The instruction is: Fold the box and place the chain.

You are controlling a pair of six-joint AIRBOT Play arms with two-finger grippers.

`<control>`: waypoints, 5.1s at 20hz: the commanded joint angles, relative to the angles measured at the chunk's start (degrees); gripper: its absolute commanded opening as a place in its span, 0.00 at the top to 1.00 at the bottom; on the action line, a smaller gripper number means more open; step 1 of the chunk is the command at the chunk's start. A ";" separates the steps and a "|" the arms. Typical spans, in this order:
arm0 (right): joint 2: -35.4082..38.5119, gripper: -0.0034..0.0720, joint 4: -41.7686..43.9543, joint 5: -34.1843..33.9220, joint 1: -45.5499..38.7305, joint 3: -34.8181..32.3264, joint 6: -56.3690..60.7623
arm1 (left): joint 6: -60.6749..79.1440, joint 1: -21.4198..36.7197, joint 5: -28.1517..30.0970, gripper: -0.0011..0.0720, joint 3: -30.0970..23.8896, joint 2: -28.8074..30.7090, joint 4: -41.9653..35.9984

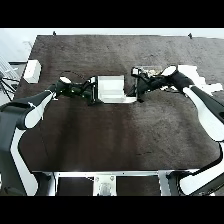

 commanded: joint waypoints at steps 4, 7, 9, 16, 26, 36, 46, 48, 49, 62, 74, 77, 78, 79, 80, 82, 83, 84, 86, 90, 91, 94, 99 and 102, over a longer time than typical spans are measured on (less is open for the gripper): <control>7.48 0.96 -1.49 1.79 -7.98 0.07 13.94 | 0.09 0.02 -0.11 0.51 -0.02 -0.04 0.09; 7.30 0.96 -1.64 1.40 -13.31 -1.66 24.30 | 0.11 0.02 -0.11 0.51 -0.02 -0.04 0.07; 7.04 0.96 -1.64 -2.01 -15.28 -4.22 27.39 | 0.09 0.02 -0.09 0.51 -0.02 -0.04 0.07; -1.95 0.96 0.48 -5.31 -13.29 -5.64 34.23 | 0.09 0.02 -0.09 0.51 -0.02 -0.04 0.09; -6.91 0.96 8.00 -5.66 -4.94 -4.76 34.62 | 0.11 0.02 -0.09 0.51 -0.02 -0.04 0.09; -5.97 0.58 15.08 1.46 -4.46 -1.22 35.10 | 0.11 0.02 -0.11 0.51 -0.02 -0.04 0.07; -5.99 0.23 14.86 -1.81 -2.67 -1.11 37.64 | 0.11 0.02 -0.09 0.51 -0.02 -0.04 0.07; -5.99 0.23 14.80 -1.77 -2.36 -0.76 39.52 | 0.11 0.02 -0.09 0.51 -0.02 -0.04 0.09; -5.97 0.23 14.71 -1.79 -2.10 -0.46 40.76 | 0.11 0.02 -0.09 0.51 -0.02 -0.04 0.09; -5.99 0.24 6.88 -1.90 1.57 2.69 54.18 | 0.09 0.02 -0.11 0.51 -0.02 -0.04 0.07; -6.01 0.24 -5.73 -4.87 6.36 6.54 67.30 | 0.09 0.02 -0.11 0.51 -0.02 -0.04 0.07; -6.01 0.24 -10.16 -5.92 8.00 7.98 71.30 | 0.09 0.02 -0.11 0.51 -0.02 -0.04 0.07; -6.01 0.24 -12.44 -5.92 8.63 8.57 73.53 | 0.09 0.02 -0.11 0.51 -0.02 -0.04 0.07; -6.01 0.24 -14.58 -5.92 9.25 9.11 75.47 | 0.09 0.02 -0.11 0.51 -0.02 -0.04 0.07; -6.01 0.24 -16.68 -5.90 9.81 9.64 77.83 | 0.09 0.02 -0.09 0.51 -0.02 -0.04 0.07; -6.01 0.24 -20.20 -5.90 10.86 10.49 81.46 | 0.09 0.02 -0.11 0.51 -0.02 -0.04 0.07; -6.01 0.24 -21.51 -5.90 11.37 10.73 83.52 | 0.11 0.02 -0.11 0.51 -0.02 -0.04 0.07; -6.01 0.24 -22.93 -5.90 11.78 10.88 85.55 | 0.09 0.02 -0.11 0.51 -0.02 -0.04 0.07; -6.03 0.24 -24.28 -5.92 12.61 10.91 88.65 | 0.09 0.02 -0.11 0.51 -0.02 -0.04 0.07; -6.03 0.24 -30.67 -5.79 14.29 12.13 95.65 | 0.11 0.02 -0.11 0.51 -0.02 -0.04 0.07; -6.05 0.24 -31.58 -5.51 14.67 12.79 96.61 | 0.09 0.02 -0.11 0.51 -0.02 -0.04 0.07; -7.21 0.27 -33.51 -2.05 15.61 15.63 99.36 | 0.09 0.02 -0.11 0.51 -0.02 -0.04 0.07; -11.61 0.27 -36.02 2.99 17.42 20.61 102.01 | 0.09 0.02 -0.11 0.51 -0.02 -0.04 0.07; -13.60 0.27 -40.37 5.44 17.73 23.21 105.44 | 0.09 0.02 -0.13 0.51 -0.02 -0.04 0.07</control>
